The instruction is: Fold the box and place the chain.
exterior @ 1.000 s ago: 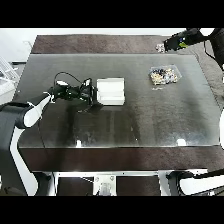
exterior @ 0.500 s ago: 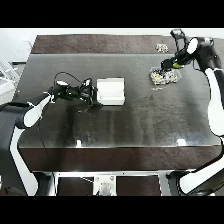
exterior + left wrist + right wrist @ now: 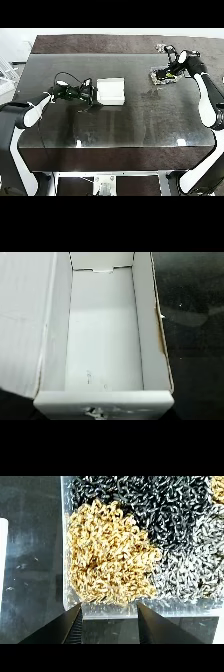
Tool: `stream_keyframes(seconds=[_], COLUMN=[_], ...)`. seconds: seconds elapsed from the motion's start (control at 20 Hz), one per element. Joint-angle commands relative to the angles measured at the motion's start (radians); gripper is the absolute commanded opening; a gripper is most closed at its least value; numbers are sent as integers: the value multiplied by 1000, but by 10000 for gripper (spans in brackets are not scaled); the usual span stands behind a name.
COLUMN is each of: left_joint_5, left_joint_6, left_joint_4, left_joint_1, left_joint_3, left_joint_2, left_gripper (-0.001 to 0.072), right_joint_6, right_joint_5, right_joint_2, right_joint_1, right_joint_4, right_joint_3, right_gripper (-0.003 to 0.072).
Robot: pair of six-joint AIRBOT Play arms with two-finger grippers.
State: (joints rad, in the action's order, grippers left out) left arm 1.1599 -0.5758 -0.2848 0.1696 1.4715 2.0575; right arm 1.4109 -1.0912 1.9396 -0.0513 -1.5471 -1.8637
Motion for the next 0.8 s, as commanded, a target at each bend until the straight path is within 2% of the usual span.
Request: stream_keyframes(seconds=[0.0, 0.25, 0.3, 0.4, 0.6, 0.65, 0.75], left_joint_5=[0, 0, 0, 0, 0, 0, 0], left_joint_6=[0, 0, 0, 0, 0, 0, 0], left_joint_4=[0, 0, 0, 0, 0, 0, 0], left_joint_1=[0, 0, 0, 0, 0, -1, -1], left_joint_3=[0, 0, 0, 0, 0, 0, 0], left_joint_2=[-1, -1, -1, -1, -1, -1, -1], left_gripper=[464, 464, 464, 464, 464, 464, 464], right_joint_6=[-2, -3, -2, -3, -2, -2, -1], right_joint_5=[37, 37, 36, 35, 25, 25, 20], right_joint_2=[10, 27, 35, 57, 72, 72, 69], right_joint_1=[0, -5, -8, -13, -14, -14, -14], right_joint_4=[3, 34, 45, 71, 74, 73, 74], right_joint_3=[0, 0, 0, 0, -5, -14, -38], right_gripper=[414, 400, 363, 361, 61, 10, 6])
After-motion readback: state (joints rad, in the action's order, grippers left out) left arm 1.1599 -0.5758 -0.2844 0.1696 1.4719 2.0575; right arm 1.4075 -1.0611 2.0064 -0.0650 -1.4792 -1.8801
